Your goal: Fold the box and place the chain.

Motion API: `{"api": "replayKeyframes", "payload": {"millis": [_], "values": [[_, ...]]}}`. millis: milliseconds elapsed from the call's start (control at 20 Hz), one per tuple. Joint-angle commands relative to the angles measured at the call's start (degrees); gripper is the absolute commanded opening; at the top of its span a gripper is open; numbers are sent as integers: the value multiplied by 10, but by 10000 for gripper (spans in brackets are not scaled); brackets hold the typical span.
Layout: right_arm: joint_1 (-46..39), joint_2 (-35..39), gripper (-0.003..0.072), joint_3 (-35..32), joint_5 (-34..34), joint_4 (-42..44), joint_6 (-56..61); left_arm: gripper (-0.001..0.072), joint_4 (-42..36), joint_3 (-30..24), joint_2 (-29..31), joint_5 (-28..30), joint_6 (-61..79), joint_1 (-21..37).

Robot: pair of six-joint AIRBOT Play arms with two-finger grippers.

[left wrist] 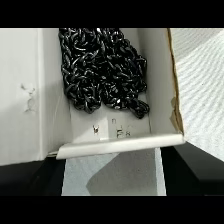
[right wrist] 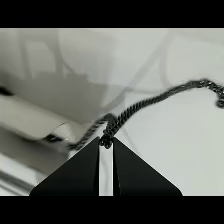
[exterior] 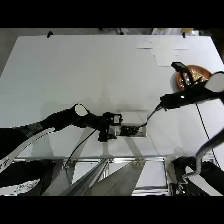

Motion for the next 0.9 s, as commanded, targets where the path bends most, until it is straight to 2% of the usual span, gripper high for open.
{"api": "replayKeyframes", "payload": {"millis": [0,250,500,650,850], "values": [[0,94,17,0,53,72,-36,140,0,1,0,0,0,0],[0,169,16,0,101,154,-71,140,0,1,0,0,0,0],[0,188,16,0,107,276,-112,140,0,1,0,0,0,0],[0,188,16,0,91,306,-128,140,0,1,0,0,0,0],[12,186,17,-3,34,307,-140,140,0,1,0,0,0,0]]}}
